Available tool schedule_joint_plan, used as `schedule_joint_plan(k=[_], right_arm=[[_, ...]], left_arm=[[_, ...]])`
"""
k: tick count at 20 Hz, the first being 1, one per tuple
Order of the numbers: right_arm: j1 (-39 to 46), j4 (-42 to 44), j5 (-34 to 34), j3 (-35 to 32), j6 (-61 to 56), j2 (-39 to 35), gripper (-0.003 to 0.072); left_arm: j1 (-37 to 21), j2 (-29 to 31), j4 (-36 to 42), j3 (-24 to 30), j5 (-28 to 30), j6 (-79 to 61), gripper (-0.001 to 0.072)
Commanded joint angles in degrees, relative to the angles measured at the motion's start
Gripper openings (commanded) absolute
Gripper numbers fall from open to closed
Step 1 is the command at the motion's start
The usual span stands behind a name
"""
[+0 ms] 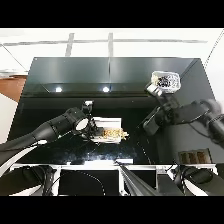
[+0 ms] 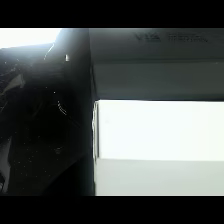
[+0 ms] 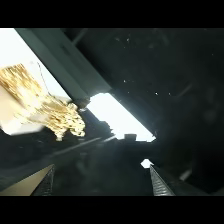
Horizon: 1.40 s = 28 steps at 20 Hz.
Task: Fold the box and place the chain.
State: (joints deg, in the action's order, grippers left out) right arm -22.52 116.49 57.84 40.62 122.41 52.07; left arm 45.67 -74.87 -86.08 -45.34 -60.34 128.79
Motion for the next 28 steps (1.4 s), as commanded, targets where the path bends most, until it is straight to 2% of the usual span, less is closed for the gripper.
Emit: schedule_joint_plan(k=[1,4,5,12,17,23,24,25,26,27,28], right_arm=[[-4.94,-0.17,-14.95,-8.83,17.11,-0.37,0.0687],[-10.49,0.0,-20.85,-10.23,28.26,0.11,0.0687],[-11.06,2.56,-21.81,-10.23,29.68,1.2,0.0686],[-11.21,17.22,-20.26,-10.23,48.28,10.95,0.0684],[-11.26,18.62,-21.33,-10.23,48.81,15.04,0.0684],[-14.93,18.53,-26.75,-10.21,48.78,16.22,0.0675],[-15.5,18.53,-26.8,-10.23,48.76,16.28,0.0573],[-15.91,18.49,-27.04,-10.21,48.76,16.31,0.0522],[-16.06,18.49,-27.28,-10.21,48.41,16.28,0.0405],[-16.04,18.45,-27.19,-10.19,47.28,16.28,0.0154],[-16.04,17.55,-27.06,-10.16,46.69,16.26,0.0056]], left_arm=[[0.0,-0.02,-0.02,-0.02,-0.13,0.0,0.0034],[0.0,-0.02,-0.02,-0.02,-0.13,0.0,0.0034],[0.0,-0.02,-0.02,-0.02,-0.09,0.0,0.0034],[0.0,-0.02,0.0,-0.02,-0.2,0.0,0.0034],[0.0,-0.02,0.0,-0.02,-0.17,0.0,0.0034],[0.0,-0.02,0.0,-0.02,-0.15,0.02,0.0034],[0.0,-0.02,0.0,-0.02,-0.15,0.0,0.0034],[0.0,-0.02,0.0,-0.02,-0.15,0.0,0.0034],[0.0,-0.02,0.0,-0.02,-0.11,0.0,0.0034],[0.0,-0.02,0.0,-0.02,-0.13,0.02,0.0034],[0.0,-0.02,0.0,-0.02,-0.15,0.0,0.0034]])
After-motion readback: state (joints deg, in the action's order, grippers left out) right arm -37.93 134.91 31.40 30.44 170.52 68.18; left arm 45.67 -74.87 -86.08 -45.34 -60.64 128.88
